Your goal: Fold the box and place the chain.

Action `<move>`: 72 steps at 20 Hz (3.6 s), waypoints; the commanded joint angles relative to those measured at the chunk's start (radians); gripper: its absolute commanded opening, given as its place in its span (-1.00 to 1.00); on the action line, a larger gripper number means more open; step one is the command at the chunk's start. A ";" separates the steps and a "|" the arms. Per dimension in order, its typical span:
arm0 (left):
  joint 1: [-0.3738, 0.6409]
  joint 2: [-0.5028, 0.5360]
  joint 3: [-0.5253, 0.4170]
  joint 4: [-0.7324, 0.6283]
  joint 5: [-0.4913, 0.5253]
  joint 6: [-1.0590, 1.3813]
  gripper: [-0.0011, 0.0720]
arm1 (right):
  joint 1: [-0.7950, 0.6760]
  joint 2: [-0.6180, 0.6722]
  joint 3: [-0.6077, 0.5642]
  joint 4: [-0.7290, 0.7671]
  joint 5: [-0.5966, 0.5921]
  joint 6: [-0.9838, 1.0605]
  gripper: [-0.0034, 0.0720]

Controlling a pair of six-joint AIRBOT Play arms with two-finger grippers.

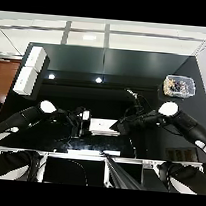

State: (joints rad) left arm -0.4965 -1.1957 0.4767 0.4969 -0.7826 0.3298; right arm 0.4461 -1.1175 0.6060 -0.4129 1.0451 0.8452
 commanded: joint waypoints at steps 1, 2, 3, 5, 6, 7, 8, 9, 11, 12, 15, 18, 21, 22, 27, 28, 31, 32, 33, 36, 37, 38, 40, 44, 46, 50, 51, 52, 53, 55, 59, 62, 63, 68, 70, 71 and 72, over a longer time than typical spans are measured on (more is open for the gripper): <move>-0.001 0.000 0.000 0.000 0.001 0.000 0.30 | -0.002 -0.065 -0.017 0.079 -0.069 0.023 -0.90; -0.001 0.000 0.000 0.000 0.001 0.000 0.30 | 0.004 -0.084 -0.017 0.064 -0.071 0.024 -0.90; -0.001 0.000 0.000 0.000 0.002 0.000 0.30 | 0.016 -0.101 -0.016 0.029 -0.077 0.041 -0.90; -0.001 0.000 0.000 0.000 0.002 0.000 0.30 | 0.045 -0.124 -0.017 -0.055 -0.108 0.093 -0.90; -0.001 0.000 0.000 0.000 0.002 0.000 0.30 | 0.052 -0.127 -0.016 -0.087 -0.122 0.105 -0.90; -0.001 0.000 0.000 0.000 0.002 0.000 0.30 | 0.053 -0.127 -0.016 -0.095 -0.130 0.109 -0.90; -0.001 0.000 0.000 0.000 0.002 0.000 0.30 | 0.052 -0.126 -0.016 -0.094 -0.135 0.109 -0.90; -0.001 0.000 0.000 0.000 0.002 0.000 0.30 | 0.052 -0.126 -0.016 -0.094 -0.135 0.109 -0.90; -0.001 0.000 0.000 0.000 0.001 0.000 0.30 | 0.052 -0.123 -0.006 -0.094 -0.107 0.102 -0.90; -0.001 0.000 0.000 0.000 0.001 0.000 0.30 | 0.052 -0.115 0.010 -0.095 -0.072 0.089 -0.90; -0.001 0.000 0.000 -0.001 -0.008 0.000 0.30 | 0.044 -0.044 0.085 -0.126 0.041 0.082 -0.90; 0.000 0.003 0.000 -0.001 -0.010 -0.001 0.55 | -0.049 0.082 0.145 -0.196 0.183 0.104 -0.90; 0.014 0.056 0.000 0.015 -0.016 -0.097 1.00 | -0.233 0.220 0.161 -0.365 0.323 0.125 -0.90; 0.023 0.093 0.001 0.044 -0.024 -0.142 1.00 | -0.307 0.258 0.161 -0.417 0.361 0.143 -0.90; 0.036 0.329 0.012 0.135 -0.068 -0.380 0.99 | -0.537 0.317 0.160 -0.458 0.393 0.143 -0.90; 0.011 0.345 0.028 0.127 -0.063 -0.410 0.99 | -0.539 0.317 0.160 -0.462 0.360 0.143 -0.90; -0.103 0.286 0.079 0.127 0.016 -0.514 0.98 | -0.539 0.317 0.160 -0.452 0.232 0.143 -0.90; -0.136 0.245 0.095 0.127 0.056 -0.525 0.98 | -0.539 0.317 0.160 -0.452 0.209 0.144 -0.90; -0.164 0.193 0.116 0.125 0.092 -0.524 0.98 | -0.539 0.317 0.160 -0.452 0.207 0.144 -0.90; -0.225 0.052 0.193 0.102 0.127 -0.521 0.98 | -0.539 0.317 0.160 -0.456 0.229 0.144 -0.90; -0.233 0.012 0.218 0.106 0.117 -0.521 0.98 | -0.539 0.317 0.160 -0.456 0.229 0.144 -0.90; -0.234 -0.016 0.237 0.105 0.106 -0.521 0.98 | -0.539 0.317 0.160 -0.456 0.229 0.143 -0.90; -0.233 -0.049 0.265 0.105 0.072 -0.522 0.98 | -0.539 0.317 0.160 -0.456 0.237 0.143 -0.90; -0.233 -0.057 0.269 0.114 0.037 -0.522 0.98 | -0.539 0.317 0.160 -0.457 0.233 0.143 -0.90; -0.233 -0.058 0.269 0.148 0.023 -0.526 0.98 | -0.539 0.317 0.160 -0.457 0.232 0.143 -0.90; -0.233 -0.063 0.269 0.175 0.026 -0.544 0.98 | -0.539 0.317 0.160 -0.457 0.233 0.143 -0.90; -0.233 -0.063 0.269 0.177 0.026 -0.545 0.98 | -0.539 0.317 0.160 -0.457 0.233 0.144 -0.90; -0.233 -0.063 0.269 0.177 0.027 -0.544 0.98 | -0.539 0.317 0.160 -0.456 0.233 0.144 -0.90; -0.233 -0.063 0.269 0.177 0.029 -0.544 0.98 | -0.539 0.317 0.160 -0.456 0.233 0.145 -0.90; -0.233 -0.063 0.269 0.177 0.028 -0.544 0.97 | -0.539 0.317 0.160 -0.456 0.233 0.145 -0.90; -0.233 -0.063 0.269 0.176 0.015 -0.546 0.97 | -0.539 0.317 0.141 -0.455 0.229 0.145 -0.90; -0.237 -0.063 0.269 0.176 0.009 -0.552 0.97 | -0.539 0.317 0.124 -0.455 0.229 0.146 -0.90; -0.238 -0.064 0.269 0.176 0.010 -0.552 0.97 | -0.539 0.317 0.119 -0.455 0.227 0.146 -0.90; -0.249 -0.107 0.269 0.177 0.014 -0.552 0.98 | -0.539 0.317 0.116 -0.455 0.226 0.146 -0.90; -0.276 -0.130 0.269 0.186 0.050 -0.552 0.97 | -0.539 0.317 0.116 -0.455 0.226 0.146 -0.90; -0.293 -0.139 0.269 0.203 0.083 -0.552 0.98 | -0.539 0.317 0.116 -0.455 0.226 0.146 -0.90; -0.314 -0.149 0.269 0.231 0.127 -0.558 0.98 | -0.539 0.317 0.116 -0.455 0.225 0.146 -0.90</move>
State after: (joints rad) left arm -0.7738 -1.3186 0.7448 0.6868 -0.7311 -0.2230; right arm -0.0917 -0.8009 0.7227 -0.8684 1.2701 0.9916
